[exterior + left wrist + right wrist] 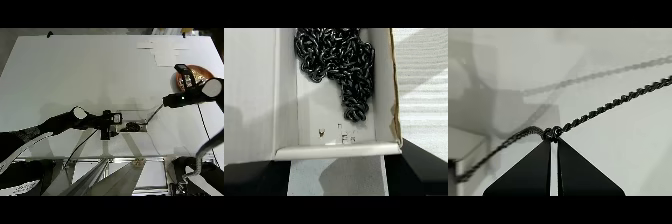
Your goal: Fold the box and place the chain.
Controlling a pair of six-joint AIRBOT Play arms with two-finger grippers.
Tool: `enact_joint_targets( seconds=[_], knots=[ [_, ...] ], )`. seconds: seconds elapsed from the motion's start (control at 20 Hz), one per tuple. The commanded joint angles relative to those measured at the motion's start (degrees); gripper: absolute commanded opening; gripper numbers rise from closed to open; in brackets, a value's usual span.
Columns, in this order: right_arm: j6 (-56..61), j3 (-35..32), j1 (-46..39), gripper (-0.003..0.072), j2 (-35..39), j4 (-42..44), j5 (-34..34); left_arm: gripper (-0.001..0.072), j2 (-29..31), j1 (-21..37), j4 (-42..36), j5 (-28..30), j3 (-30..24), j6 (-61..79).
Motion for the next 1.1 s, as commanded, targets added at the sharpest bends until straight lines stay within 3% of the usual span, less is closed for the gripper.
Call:
enact_joint_targets(
  seconds=[0.0, 0.3, 0.45, 0.75, 1.05],
  knots=[
    [-1.92, 0.07, 1.95, 0.0013, 7.72, 7.65, 2.38, 0.021, 0.04, -0.02, 0.0, 0.0, -0.02, 0.02],
    [-2.08, 0.07, 12.31, 0.0013, 11.41, 7.63, 10.1, 0.021, 0.04, -0.02, 0.0, 0.0, -0.02, 0.0],
    [-2.03, 0.07, 16.94, 0.0013, 11.41, 10.38, 9.75, 0.021, 0.04, -0.02, 0.0, 0.0, -0.02, 0.0],
    [-2.08, 0.07, 25.49, 0.0013, 11.34, 17.09, -1.44, 0.021, 0.04, -0.02, 0.0, 0.0, -0.02, 0.02],
    [-2.12, 0.07, 32.65, 0.0013, 10.08, 16.63, -9.16, 0.021, 0.04, -0.02, 0.0, 0.0, -0.02, 0.02]
  ],
)
